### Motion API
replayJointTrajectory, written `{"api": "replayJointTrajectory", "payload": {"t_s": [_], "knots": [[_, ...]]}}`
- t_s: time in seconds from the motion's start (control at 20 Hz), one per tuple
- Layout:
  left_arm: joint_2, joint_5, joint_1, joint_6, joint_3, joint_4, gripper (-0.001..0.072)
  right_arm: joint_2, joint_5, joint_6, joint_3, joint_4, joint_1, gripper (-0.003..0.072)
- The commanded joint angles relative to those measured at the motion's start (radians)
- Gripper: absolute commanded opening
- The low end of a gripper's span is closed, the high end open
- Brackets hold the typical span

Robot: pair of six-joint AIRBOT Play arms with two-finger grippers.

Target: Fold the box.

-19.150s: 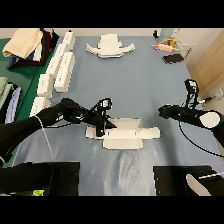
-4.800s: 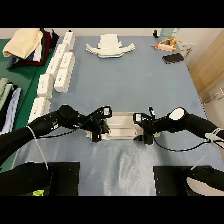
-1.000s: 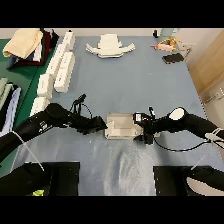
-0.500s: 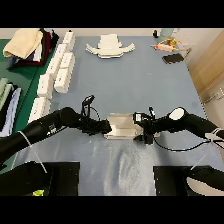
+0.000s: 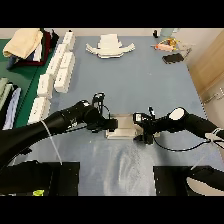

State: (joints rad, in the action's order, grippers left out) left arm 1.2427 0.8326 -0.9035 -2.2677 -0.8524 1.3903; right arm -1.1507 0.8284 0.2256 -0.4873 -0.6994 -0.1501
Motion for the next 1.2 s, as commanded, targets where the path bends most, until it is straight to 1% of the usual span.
{"api": "replayJointTrajectory", "payload": {"t_s": [0.0,0.15,0.3,0.35,0.4,0.55,0.6,0.65,0.7,0.9,1.05,1.1,1.15], "knots": [[0.060,0.102,-0.057,-0.159,-0.072,0.130,0.0510,0.001,0.001,0.000,-0.001,0.000,-0.001,0.0506],[0.122,0.183,-0.103,-0.168,-0.145,0.164,0.0510,0.001,0.001,0.000,-0.001,0.000,-0.001,0.0506],[0.188,0.237,-0.135,-0.168,-0.211,0.188,0.0509,0.001,0.001,0.000,-0.001,0.000,-0.001,0.0506],[0.207,0.261,-0.143,-0.169,-0.229,0.202,0.0437,0.001,0.001,0.000,-0.001,0.000,-0.001,0.0506],[0.222,0.280,-0.148,-0.168,-0.241,0.208,0.0402,0.001,0.000,0.000,-0.001,0.000,-0.001,0.0506],[0.245,0.285,-0.150,-0.196,-0.252,0.208,0.0401,0.001,0.000,0.000,-0.001,0.000,-0.001,0.0506],[0.250,0.288,-0.150,-0.213,-0.252,0.208,0.0259,0.001,0.000,0.000,-0.001,0.000,-0.001,0.0506],[0.254,0.288,-0.151,-0.217,-0.252,0.204,0.0087,0.001,0.001,0.000,-0.001,0.000,-0.001,0.0506],[0.255,0.288,-0.151,-0.221,-0.252,0.204,0.0012,0.001,0.001,0.000,-0.001,0.000,-0.001,0.0506],[0.254,0.313,-0.150,-0.254,-0.269,0.207,0.0012,0.001,0.001,0.000,-0.001,0.000,-0.001,0.0506],[0.254,0.313,-0.150,-0.254,-0.284,0.204,0.0016,0.001,0.001,0.000,-0.001,0.000,-0.001,0.0506],[0.254,0.314,-0.150,-0.254,-0.287,0.204,0.0177,0.001,0.000,0.000,-0.001,0.000,-0.001,0.0506],[0.254,0.315,-0.150,-0.255,-0.291,0.204,0.0519,0.001,0.001,0.000,-0.001,0.000,-0.001,0.0506]]}}
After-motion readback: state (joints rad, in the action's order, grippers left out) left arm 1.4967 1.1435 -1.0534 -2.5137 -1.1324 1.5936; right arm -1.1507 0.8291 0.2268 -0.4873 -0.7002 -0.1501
